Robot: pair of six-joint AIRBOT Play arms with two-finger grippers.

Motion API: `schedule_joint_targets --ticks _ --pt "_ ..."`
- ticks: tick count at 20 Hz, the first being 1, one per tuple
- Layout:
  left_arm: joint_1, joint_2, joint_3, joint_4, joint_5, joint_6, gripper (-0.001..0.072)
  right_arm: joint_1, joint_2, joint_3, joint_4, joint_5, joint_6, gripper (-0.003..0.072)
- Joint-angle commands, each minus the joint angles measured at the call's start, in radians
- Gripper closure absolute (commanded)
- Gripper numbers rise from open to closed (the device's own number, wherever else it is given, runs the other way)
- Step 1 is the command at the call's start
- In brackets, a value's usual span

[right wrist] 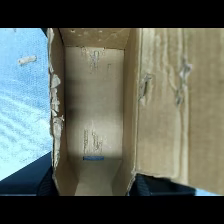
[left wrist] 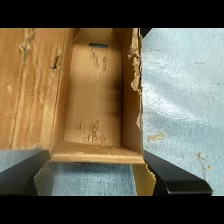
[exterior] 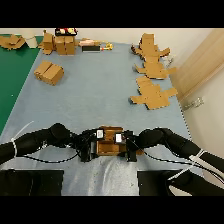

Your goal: Fold the box.

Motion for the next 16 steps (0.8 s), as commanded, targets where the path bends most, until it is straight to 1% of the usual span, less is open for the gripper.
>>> schedule_joint_targets --ticks 1,3,4,5,6,10,11,12,16 --pt "-0.012 -0.001 0.001 0.006 0.035 0.005 0.0015 0.000 0.000 -0.001 -0.034 0.006 0.000 0.0248" --pt "-0.016 -0.002 0.001 0.012 0.042 0.007 0.0016 0.000 0.000 -0.001 -0.033 0.006 0.000 0.0248" --pt "-0.016 -0.002 0.001 0.012 0.042 0.006 0.0044 0.000 0.000 0.000 -0.033 0.006 0.000 0.0248" --pt "-0.016 -0.002 0.001 0.012 0.042 0.007 0.0181 0.000 0.000 -0.001 -0.033 0.006 0.000 0.0248" --pt "-0.016 -0.002 0.001 0.012 0.042 0.007 0.0200 0.000 0.000 -0.001 -0.033 0.006 0.000 0.0248" --pt "-0.016 -0.002 0.001 0.013 0.040 0.007 0.0197 0.000 0.000 -0.001 -0.033 0.006 0.000 0.0248" --pt "-0.016 -0.002 0.001 0.013 0.040 0.007 0.0128 0.000 0.000 -0.001 -0.033 0.006 0.000 0.0248" --pt "-0.016 -0.002 0.001 0.012 0.040 0.007 0.0014 0.000 0.000 0.000 -0.034 0.006 0.000 0.0248" --pt "-0.016 -0.002 0.001 0.014 0.031 0.013 0.0015 0.000 0.000 -0.001 -0.033 0.006 0.000 0.0248"
